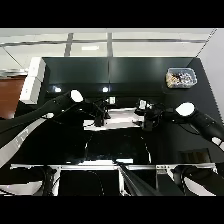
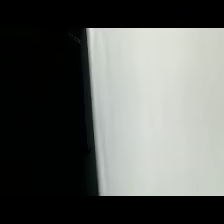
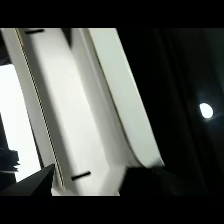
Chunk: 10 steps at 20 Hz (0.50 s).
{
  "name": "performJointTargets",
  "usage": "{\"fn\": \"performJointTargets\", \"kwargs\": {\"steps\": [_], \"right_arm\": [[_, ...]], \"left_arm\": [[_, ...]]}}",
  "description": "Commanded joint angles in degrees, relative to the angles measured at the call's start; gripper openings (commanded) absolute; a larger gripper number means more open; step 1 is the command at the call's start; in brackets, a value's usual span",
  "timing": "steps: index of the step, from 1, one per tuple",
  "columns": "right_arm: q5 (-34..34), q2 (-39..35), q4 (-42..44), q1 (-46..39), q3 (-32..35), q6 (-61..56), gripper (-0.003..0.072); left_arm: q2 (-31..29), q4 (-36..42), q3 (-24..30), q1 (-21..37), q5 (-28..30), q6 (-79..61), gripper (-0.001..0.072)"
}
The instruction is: Fold the box and place the chain.
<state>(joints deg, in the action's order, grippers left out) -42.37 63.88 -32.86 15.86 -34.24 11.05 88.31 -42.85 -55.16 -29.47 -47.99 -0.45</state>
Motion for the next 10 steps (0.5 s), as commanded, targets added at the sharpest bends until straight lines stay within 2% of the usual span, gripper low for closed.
{"fn": "performJointTargets", "kwargs": {"steps": [1,10], "right_arm": [[-4.57,2.49,3.63,1.53,0.24,3.54,0.0703],[-2.56,8.09,2.34,1.88,0.33,8.76,0.0703]], "left_arm": [[0.04,0.07,-0.07,-0.04,0.13,0.0,0.0026],[0.04,0.04,-0.07,-0.04,0.13,0.0,0.0026]]}}
